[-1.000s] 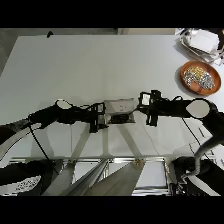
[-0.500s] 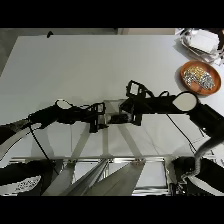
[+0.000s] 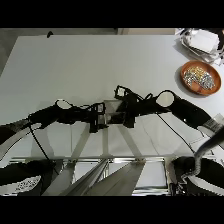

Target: Fold the box and place the chain.

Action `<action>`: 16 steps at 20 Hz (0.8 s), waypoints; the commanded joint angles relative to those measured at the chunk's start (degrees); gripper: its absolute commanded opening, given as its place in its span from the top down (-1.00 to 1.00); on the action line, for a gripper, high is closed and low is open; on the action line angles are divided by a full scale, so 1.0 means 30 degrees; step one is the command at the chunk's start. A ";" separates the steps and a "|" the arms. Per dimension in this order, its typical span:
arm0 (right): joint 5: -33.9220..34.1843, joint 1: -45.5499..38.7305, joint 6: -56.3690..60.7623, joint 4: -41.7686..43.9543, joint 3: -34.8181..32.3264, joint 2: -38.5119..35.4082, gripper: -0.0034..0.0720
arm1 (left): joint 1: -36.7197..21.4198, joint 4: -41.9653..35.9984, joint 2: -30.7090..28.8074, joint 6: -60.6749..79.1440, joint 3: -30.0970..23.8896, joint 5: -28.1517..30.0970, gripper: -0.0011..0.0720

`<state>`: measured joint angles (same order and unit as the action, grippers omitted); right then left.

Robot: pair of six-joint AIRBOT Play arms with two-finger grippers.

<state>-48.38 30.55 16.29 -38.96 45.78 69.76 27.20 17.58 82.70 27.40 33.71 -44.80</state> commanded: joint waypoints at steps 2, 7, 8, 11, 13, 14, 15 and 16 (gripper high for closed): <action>-0.4758 -0.1566 0.0138 -0.1348 0.3504 0.0160 0.48 | 0.0007 0.0000 -0.0007 0.0000 0.0000 0.0000 0.40; -0.3949 -0.4401 0.0131 -0.1078 0.6812 0.0211 0.63 | 0.0007 0.0000 -0.0007 0.0000 0.0000 0.0000 0.40; -0.3461 -0.4860 0.0131 -0.0940 0.6805 0.0379 0.63 | 0.0007 0.0000 -0.0007 0.0000 -0.0007 0.0000 0.40; -0.3366 -0.5632 0.0124 -0.1005 0.6805 0.1872 0.66 | 0.0007 0.0000 -0.0007 0.0000 0.0000 0.0000 0.40; -0.3432 -0.5697 0.0124 -0.1027 0.6805 0.3271 0.86 | 0.0007 0.0000 -0.0007 0.0000 0.0000 0.0007 0.40; -0.3599 -0.5690 0.0131 -0.1013 0.6805 0.4022 0.86 | 0.0007 0.0000 -0.0007 0.0000 -0.0007 0.0000 0.40; -0.3810 -0.5639 0.0146 -0.1020 0.6805 0.4670 0.86 | 0.0007 0.0000 -0.0007 0.0000 -0.0007 0.0000 0.40; -0.4197 -0.5603 0.0146 -0.1013 0.6805 0.5275 0.86 | 0.0007 0.0000 -0.0007 0.0000 0.0000 0.0000 0.40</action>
